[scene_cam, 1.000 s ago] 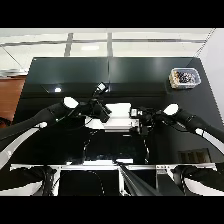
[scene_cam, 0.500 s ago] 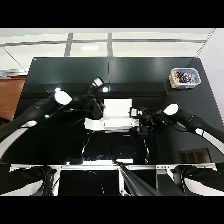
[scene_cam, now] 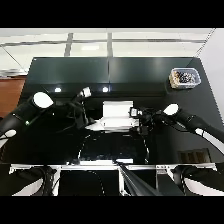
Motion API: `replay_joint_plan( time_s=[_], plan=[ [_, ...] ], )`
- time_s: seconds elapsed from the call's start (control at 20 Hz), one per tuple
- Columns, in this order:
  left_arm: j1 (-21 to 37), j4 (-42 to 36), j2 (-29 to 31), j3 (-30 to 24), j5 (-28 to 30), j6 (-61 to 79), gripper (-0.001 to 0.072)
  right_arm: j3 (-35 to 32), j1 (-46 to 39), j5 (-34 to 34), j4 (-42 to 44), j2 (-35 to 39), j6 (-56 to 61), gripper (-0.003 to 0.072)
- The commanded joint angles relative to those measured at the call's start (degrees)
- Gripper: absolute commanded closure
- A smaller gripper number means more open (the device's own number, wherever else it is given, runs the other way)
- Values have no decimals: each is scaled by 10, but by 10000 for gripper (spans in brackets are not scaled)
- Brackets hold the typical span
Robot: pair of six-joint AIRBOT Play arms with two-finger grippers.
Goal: Fold the box and place the chain.
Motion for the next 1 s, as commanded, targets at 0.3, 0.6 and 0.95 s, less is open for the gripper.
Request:
replay_joint_plan(
  time_s=[0.3,0.6,0.95],
  plan=[
    [-79,5,-47,-50,136,109,153,0,0,1,0,0,0,198],
    [-79,-84,-51,-49,127,111,357,0,0,1,0,0,0,198],
    [-79,-123,-58,-49,112,111,452,0,0,1,0,0,0,199]
  ],
)
